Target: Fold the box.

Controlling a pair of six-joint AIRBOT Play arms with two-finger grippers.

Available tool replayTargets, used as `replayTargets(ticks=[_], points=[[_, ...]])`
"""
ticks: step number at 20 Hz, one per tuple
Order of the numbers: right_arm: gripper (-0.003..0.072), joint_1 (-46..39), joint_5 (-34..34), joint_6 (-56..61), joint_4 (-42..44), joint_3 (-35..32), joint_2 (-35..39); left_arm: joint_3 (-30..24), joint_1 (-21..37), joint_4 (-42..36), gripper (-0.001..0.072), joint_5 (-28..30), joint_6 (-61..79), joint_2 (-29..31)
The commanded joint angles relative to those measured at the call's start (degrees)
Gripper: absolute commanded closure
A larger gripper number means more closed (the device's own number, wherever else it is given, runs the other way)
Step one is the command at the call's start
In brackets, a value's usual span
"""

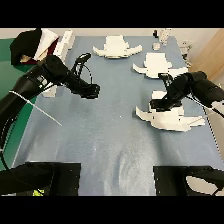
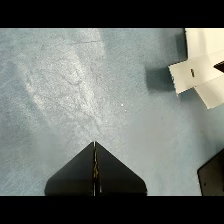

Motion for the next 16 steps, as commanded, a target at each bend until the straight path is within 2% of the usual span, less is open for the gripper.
replayTargets(ticks=[1, 14, 16], points=[[0.0682, 0.0, 0.0, 0.0, 0.0, 0.0, 0.0, 0.1, 0.0, 0.0, 0.0695, 0.0, 0.0, 0.0], [0.0682, 0.0, 0.1, 0.1, 0.2, 0.0, -0.1, 0.1, 0.0, 0.0, 0.0695, 0.0, 0.0, 0.0], [0.0682, 0.0, -0.2, 1.2, 4.1, 0.0, -0.1, 0.1, 0.0, 0.0, 0.0696, 0.0, 0.0, 0.0]])
